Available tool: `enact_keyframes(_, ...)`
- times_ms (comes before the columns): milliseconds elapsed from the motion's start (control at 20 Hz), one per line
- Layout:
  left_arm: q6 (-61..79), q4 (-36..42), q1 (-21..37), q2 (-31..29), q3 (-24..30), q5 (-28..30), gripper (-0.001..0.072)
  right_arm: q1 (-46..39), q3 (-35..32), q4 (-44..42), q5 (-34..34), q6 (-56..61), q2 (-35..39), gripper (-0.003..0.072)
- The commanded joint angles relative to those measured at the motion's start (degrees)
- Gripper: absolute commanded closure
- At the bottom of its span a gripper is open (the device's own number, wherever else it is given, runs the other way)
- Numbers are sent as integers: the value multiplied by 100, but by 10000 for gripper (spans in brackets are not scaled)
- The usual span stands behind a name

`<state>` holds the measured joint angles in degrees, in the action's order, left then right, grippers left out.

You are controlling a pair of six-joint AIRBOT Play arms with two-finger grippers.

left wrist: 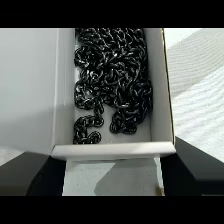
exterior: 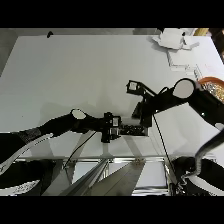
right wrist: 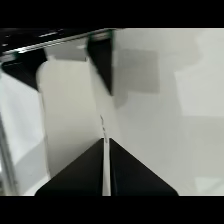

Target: Fold the box and place the chain.

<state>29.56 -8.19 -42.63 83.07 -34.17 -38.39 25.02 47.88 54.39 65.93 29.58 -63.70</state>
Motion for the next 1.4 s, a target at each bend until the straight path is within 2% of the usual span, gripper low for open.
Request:
enact_keyframes(0, 0, 0, 2, -4, 0, 0, 434, 352, -479, -269, -4, -391, 339, 606)
enact_keyframes(100, 0, 2, 2, -4, 0, 0, 434, 492, -769, -212, -260, -485, 678, 567)
enact_keyframes(200, 0, 0, 2, -4, 0, 2, 434, 595, -1084, -208, -647, -485, 953, 456)
enact_keyframes(250, 0, 0, 2, -4, 0, 0, 434, 662, -1207, -205, -804, -485, 1036, 431)
enact_keyframes(400, 2, 0, 2, -4, 0, 2, 434, 872, -1327, -160, -960, -485, 1060, 415)
enact_keyframes(600, 0, 2, 2, -4, 0, 0, 434, 962, -1327, 243, -1257, -463, 1060, 415)
enact_keyframes(850, 2, 2, 2, -4, 0, 0, 434, 962, -1327, 605, -1307, -457, 1060, 422)
enact_keyframes(900, 0, 0, 2, -4, 0, 0, 434, 962, -1327, 599, -1320, -455, 1060, 444)
enact_keyframes(950, 0, 0, 2, -4, 0, 0, 434, 962, -1327, 590, -1322, -457, 1060, 499)
enact_keyframes(1250, 2, 0, 2, -4, 0, 0, 434, 962, -1327, 581, -1427, -455, 1060, 528)
enact_keyframes(1350, 2, 0, 2, -4, 0, 0, 434, 962, -1327, 581, -1462, -457, 1060, 586)
